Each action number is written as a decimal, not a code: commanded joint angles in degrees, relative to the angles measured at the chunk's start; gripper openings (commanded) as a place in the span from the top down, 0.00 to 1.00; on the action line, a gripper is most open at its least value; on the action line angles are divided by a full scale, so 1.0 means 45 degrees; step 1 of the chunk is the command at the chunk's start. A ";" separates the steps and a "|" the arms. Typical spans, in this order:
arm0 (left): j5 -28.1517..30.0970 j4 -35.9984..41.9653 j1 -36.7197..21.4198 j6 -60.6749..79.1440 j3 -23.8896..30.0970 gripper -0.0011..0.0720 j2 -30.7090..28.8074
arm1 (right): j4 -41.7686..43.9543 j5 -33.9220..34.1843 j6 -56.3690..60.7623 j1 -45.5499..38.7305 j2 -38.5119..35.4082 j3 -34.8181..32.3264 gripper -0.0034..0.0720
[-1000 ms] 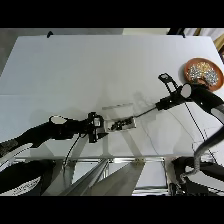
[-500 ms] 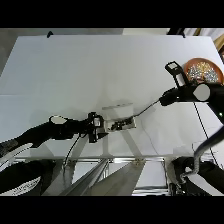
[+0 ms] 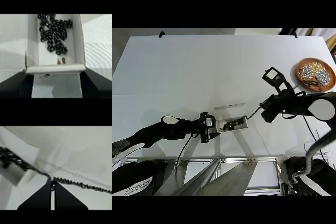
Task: Fold the box and place the chain.
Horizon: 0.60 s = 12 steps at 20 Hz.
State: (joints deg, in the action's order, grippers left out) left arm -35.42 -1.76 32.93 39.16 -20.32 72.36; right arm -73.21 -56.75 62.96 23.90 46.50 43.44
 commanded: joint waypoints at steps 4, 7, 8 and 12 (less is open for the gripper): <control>0.0005 -0.0005 0.0005 0.0005 0.0005 0.80 -0.0010 | 0.2594 0.0646 -0.0189 0.2103 -0.0359 0.0019 0.93; 0.0000 -0.0005 0.0005 0.0005 0.0000 0.80 -0.0010 | 0.4080 0.1122 -0.0942 0.2739 -0.0359 0.0019 0.93; 0.0005 -0.0005 0.0005 0.0005 0.0005 0.80 -0.0010 | 0.4658 0.1307 -0.1234 0.2890 -0.0359 0.0019 0.93; 0.0000 -0.0005 0.0005 0.0005 0.0000 0.80 -0.0010 | 0.6509 0.1695 -0.2365 0.3060 -0.0359 0.0019 0.93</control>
State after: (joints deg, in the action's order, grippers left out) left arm -35.42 -1.76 32.93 39.16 -20.32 72.36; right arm -51.20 -50.83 56.23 36.67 44.93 43.48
